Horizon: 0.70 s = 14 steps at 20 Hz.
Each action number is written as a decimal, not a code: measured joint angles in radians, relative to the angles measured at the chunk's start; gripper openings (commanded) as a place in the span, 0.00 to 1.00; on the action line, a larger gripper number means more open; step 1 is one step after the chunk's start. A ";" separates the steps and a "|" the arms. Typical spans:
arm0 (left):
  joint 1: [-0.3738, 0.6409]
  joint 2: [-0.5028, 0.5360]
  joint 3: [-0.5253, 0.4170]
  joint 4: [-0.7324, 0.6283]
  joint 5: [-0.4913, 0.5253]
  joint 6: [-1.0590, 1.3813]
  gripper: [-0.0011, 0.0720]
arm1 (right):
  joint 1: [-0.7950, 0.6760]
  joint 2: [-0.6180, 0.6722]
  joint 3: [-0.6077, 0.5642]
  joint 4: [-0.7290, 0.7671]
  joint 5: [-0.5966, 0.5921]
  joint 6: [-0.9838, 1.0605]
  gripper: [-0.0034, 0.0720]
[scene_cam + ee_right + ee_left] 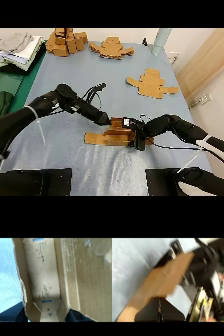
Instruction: Fold the box.
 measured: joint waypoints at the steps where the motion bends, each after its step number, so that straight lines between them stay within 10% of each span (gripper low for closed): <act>1: -0.001 -0.034 0.015 -0.018 0.023 -0.014 0.03 | 0.000 0.000 0.000 0.000 0.000 0.000 0.80; 14: -0.032 -0.239 0.061 -0.016 0.142 -0.091 0.03 | 0.000 0.000 0.000 -0.002 0.000 0.000 0.80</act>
